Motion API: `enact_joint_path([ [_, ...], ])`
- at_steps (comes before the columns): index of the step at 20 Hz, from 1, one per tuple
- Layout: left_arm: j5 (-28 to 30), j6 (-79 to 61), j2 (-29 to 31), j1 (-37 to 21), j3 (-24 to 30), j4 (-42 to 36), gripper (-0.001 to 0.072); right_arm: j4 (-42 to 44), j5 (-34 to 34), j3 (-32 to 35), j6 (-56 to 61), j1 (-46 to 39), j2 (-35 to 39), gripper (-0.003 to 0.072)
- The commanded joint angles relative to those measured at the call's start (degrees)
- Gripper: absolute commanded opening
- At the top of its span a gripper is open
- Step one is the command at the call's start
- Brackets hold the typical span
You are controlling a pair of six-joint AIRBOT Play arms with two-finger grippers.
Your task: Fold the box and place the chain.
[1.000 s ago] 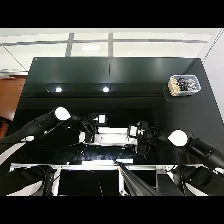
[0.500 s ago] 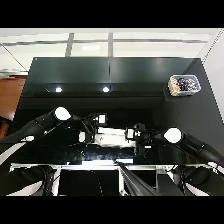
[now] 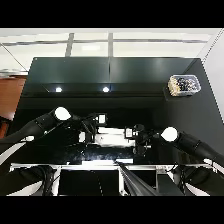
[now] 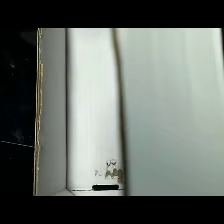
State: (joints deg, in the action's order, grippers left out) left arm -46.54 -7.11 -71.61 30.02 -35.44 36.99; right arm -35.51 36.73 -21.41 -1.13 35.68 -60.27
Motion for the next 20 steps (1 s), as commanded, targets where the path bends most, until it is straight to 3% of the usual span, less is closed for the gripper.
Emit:
enact_joint_path([
  [1,0.0,0.0,0.0,0.0,-0.1,0.0,0.0029,0.0,-1.0,0.7,0.0,0.0,-0.3,0.072],
  [20,-0.4,0.0,0.0,0.0,0.0,0.0,0.0032,1.2,-3.8,0.8,0.0,0.0,-0.6,0.0718],
])
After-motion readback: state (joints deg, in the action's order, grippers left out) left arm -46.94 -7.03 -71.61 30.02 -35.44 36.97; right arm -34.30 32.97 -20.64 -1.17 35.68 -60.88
